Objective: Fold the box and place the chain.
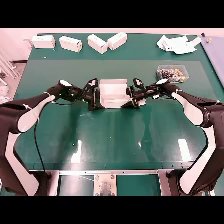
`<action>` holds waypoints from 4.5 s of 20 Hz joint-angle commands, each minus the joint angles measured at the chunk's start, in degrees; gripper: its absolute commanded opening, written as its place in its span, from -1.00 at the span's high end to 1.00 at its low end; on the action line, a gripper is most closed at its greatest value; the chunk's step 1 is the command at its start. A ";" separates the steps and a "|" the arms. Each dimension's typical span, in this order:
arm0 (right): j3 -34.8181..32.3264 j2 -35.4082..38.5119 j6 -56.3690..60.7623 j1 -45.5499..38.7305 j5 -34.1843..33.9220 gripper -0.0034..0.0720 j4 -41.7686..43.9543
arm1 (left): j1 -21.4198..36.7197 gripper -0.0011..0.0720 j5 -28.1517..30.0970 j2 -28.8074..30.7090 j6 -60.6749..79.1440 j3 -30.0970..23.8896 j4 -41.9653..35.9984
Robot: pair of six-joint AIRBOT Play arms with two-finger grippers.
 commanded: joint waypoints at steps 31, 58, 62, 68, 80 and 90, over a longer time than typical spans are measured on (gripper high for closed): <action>0.90 13.92 11.54 -5.46 6.75 0.88 7.08 | 0.02 -0.77 0.09 -0.02 0.02 0.07 0.02; 17.27 1.64 18.78 -0.52 -0.33 0.89 -6.01 | 0.02 -0.77 0.07 -0.02 0.02 0.07 0.00; 16.33 9.05 25.90 -1.53 -0.76 0.90 -10.93 | 0.02 -0.77 0.07 -0.02 0.02 0.07 0.00; -3.21 22.88 25.14 -2.58 -9.51 -0.33 -17.57 | 0.02 -0.77 0.07 -0.02 0.00 0.07 0.00; -8.76 17.90 15.67 -2.05 -9.94 -0.93 -17.55 | 0.02 -0.77 0.07 -0.02 0.02 0.07 0.00; -8.61 16.28 14.88 0.68 -13.51 -0.41 -16.90 | 0.02 -0.77 0.09 -0.02 0.02 0.07 0.00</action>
